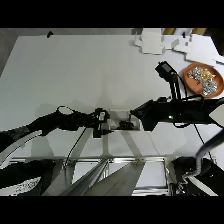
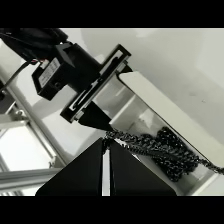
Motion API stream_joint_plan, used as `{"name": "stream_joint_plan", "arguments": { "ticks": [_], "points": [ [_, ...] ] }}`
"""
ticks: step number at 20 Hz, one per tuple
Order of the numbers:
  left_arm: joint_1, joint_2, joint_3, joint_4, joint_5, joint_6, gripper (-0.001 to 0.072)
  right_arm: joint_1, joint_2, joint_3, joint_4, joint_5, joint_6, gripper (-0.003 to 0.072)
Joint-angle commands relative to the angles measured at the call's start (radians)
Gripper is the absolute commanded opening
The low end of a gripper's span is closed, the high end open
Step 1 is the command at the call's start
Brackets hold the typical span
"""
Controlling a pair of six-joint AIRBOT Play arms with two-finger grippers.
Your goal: Fold the box and place the chain.
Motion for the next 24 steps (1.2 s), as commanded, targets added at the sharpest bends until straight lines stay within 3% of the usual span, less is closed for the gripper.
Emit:
{"name": "stream_joint_plan", "arguments": {
  "ticks": [1,7,11,15,17,19,24],
  "points": [
    [0.0,0.0,0.001,0.0,0.0,0.0,0.0097,0.044,-0.016,-0.001,-0.03,-0.017,-0.013,0.0016],
    [0.0,0.0,0.001,0.0,0.0,0.0,0.0097,0.06,-0.097,-0.001,-0.042,-0.016,-0.01,0.0018],
    [0.0,0.0,0.001,0.0,0.0,0.0,0.0097,0.058,-0.153,0.0,-0.047,-0.03,-0.014,0.0241],
    [0.0,0.0,0.001,0.0,0.0,0.0,0.0097,0.037,-0.153,0.072,-0.18,-0.054,-0.013,0.0244],
    [0.0,0.0,0.001,0.0,0.0,0.0,0.0097,-0.037,-0.153,0.12,-0.242,-0.074,-0.002,0.0234],
    [0.0,0.0,0.001,0.0,0.0,0.0,0.0097,-0.144,-0.156,0.126,-0.251,-0.093,-0.002,0.0168],
    [0.0,0.0,0.001,0.0,0.0,0.0,0.0097,-0.332,-0.243,0.123,-0.336,-0.082,0.059,0.0151]
  ]
}}
